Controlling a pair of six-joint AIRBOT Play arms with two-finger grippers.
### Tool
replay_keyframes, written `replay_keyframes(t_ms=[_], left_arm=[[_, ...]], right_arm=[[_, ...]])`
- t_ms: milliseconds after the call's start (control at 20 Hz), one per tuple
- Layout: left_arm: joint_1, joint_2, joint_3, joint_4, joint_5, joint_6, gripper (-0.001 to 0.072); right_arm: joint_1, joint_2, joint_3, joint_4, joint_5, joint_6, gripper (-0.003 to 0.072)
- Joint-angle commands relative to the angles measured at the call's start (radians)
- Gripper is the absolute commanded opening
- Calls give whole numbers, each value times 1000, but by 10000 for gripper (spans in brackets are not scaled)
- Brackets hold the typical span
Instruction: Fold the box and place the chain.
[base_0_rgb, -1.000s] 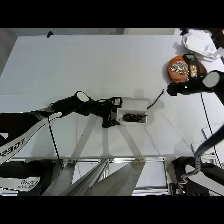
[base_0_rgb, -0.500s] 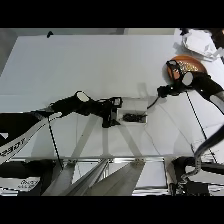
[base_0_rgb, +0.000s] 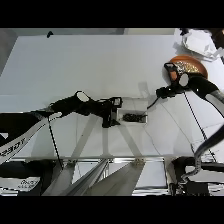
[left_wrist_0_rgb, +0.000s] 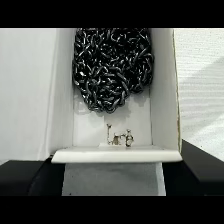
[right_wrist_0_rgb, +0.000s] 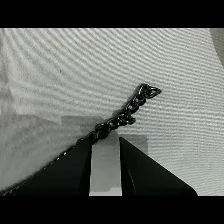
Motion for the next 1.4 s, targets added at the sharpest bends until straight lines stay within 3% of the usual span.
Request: replay_keyframes(t_ms=[0,200,300,650,950,1350], left_arm=[[1,0,0,0,0,0,210],[1,0,0,0,0,0,210],[1,0,0,0,0,0,210],[1,0,0,0,0,0,210],[1,0,0,0,0,0,210],[1,0,0,0,0,0,210]], right_arm=[[2,-3,-1,-4,-2,1,147],[8,-3,-1,27,-14,1,140],[24,-3,-1,46,-31,1,33],[51,29,0,43,-25,-3,12],[51,301,0,45,26,-11,11],[51,753,-1,144,336,-61,11]])
